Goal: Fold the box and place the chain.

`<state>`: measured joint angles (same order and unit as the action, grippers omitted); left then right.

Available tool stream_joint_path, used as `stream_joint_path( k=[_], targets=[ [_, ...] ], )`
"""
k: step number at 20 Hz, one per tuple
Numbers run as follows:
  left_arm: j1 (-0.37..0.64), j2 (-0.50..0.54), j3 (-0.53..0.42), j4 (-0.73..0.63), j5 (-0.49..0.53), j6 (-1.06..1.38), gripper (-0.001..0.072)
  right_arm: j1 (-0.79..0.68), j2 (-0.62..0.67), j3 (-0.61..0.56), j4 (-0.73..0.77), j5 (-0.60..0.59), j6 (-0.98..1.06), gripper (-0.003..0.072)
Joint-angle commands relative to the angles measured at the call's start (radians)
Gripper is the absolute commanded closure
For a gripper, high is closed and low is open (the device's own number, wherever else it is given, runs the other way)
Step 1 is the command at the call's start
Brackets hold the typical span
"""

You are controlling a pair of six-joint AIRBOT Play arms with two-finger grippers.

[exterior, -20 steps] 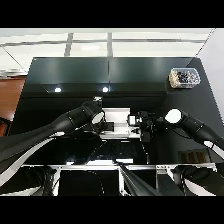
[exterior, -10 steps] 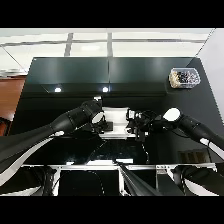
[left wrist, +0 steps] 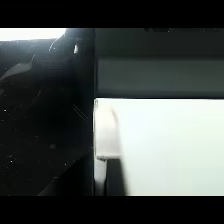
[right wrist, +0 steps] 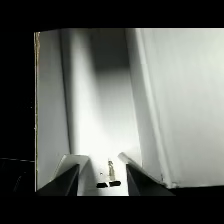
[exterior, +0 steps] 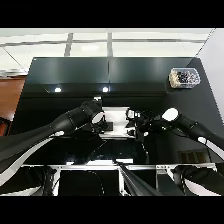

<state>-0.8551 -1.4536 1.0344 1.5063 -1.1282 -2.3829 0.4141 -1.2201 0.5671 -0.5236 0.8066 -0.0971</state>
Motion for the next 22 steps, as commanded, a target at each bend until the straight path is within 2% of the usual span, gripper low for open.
stream_joint_path(
  k=[1, 3, 4, 6, 8, 10, 12, 15, 17, 19, 22],
  targets=[
    [0.000, -0.001, 0.000, 0.001, -0.007, 0.000, 0.0681, 0.000, -0.002, 0.000, -0.001, 0.003, 0.000, 0.0498],
    [0.000, -0.001, 0.000, 0.000, -0.008, 0.000, 0.0681, 0.000, -0.002, 0.000, 0.000, 0.002, 0.023, 0.0517],
    [0.000, -0.001, 0.000, 0.000, -0.008, 0.000, 0.0681, 0.000, -0.002, 0.000, 0.000, 0.002, 0.035, 0.0404],
    [0.000, -0.001, 0.000, 0.000, -0.007, 0.000, 0.0681, 0.000, -0.002, 0.000, 0.000, 0.006, 0.041, 0.0384],
    [0.000, -0.001, 0.000, 0.000, -0.005, 0.000, 0.0681, -0.001, 0.003, 0.002, -0.006, 0.027, 0.107, 0.0668],
    [0.000, -0.001, 0.000, 0.000, -0.006, 0.000, 0.0681, -0.014, 0.040, 0.024, -0.101, 0.038, 0.384, 0.0670],
    [0.000, -0.001, 0.000, 0.000, -0.006, 0.000, 0.0681, -0.075, 0.109, 0.082, -0.278, 0.127, 0.724, 0.0670],
    [0.000, -0.001, 0.001, 0.000, -0.002, 0.000, 0.0681, -0.321, 0.214, 0.114, -0.492, 0.230, 1.244, 0.0669],
    [0.000, -0.001, 0.001, 0.000, -0.003, 0.000, 0.0681, -0.518, 0.217, 0.094, -0.476, 0.266, 1.341, 0.0669],
    [0.000, -0.001, 0.001, 0.001, -0.003, 0.000, 0.0681, -0.641, 0.200, 0.024, -0.386, 0.247, 1.412, 0.0669],
    [0.000, -0.001, 0.001, 0.000, -0.004, 0.000, 0.0681, -0.600, 0.109, -0.067, -0.301, 0.298, 1.341, 0.0669]
  ],
)
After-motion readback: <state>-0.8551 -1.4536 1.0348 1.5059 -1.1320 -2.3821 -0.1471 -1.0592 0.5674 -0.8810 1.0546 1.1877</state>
